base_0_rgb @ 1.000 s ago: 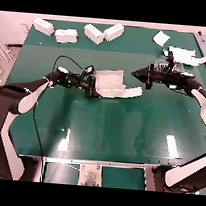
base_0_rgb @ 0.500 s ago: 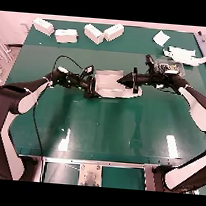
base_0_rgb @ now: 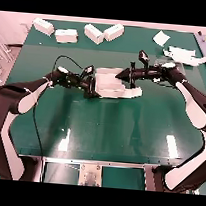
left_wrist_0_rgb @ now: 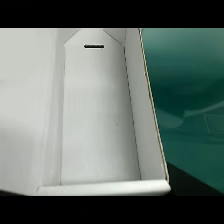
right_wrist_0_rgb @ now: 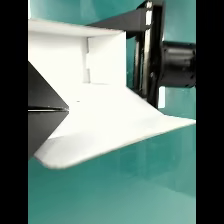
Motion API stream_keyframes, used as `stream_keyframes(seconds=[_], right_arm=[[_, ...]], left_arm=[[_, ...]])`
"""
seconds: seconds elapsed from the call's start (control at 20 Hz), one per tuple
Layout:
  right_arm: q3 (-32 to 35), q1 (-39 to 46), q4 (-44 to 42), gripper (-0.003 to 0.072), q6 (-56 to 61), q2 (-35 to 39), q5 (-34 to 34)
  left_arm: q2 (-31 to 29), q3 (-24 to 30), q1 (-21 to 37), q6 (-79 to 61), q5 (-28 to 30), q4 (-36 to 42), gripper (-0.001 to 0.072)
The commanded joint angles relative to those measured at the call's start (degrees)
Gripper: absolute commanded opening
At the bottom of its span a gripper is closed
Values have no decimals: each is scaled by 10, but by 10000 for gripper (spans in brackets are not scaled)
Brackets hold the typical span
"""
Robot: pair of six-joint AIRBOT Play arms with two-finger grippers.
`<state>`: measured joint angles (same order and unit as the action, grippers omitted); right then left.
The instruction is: Fold the box and place the chain.
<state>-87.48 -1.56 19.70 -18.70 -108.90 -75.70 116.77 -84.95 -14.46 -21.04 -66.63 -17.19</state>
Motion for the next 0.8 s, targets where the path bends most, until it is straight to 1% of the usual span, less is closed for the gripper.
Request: stream_keyframes(seconds=[0.0, 0.15, 0.2, 0.35, 0.45, 0.55, 0.75], right_arm=[[-27, 0, 16, 10, 7, -22, 23], [-32, 0, 40, 8, 7, -31, 73], [-32, 0, 53, 8, 7, -35, 77], [-32, -1, 95, 8, 33, -47, 67], [-32, -5, 115, 10, 40, -51, 32], [-29, -12, 137, 10, 50, -52, 30], [-30, -18, 141, 10, 50, -61, 30]], left_arm=[[0, 0, 0, 0, -3, 0, 534], [0, 0, 0, 0, -4, -1, 534], [0, 0, 0, 0, -4, -2, 534], [0, 0, 0, 0, -3, -2, 535], [0, 0, 0, -5, 1, 1, 534], [0, -2, 0, -10, 1, 1, 535], [0, -2, 0, -11, 1, 0, 534]])
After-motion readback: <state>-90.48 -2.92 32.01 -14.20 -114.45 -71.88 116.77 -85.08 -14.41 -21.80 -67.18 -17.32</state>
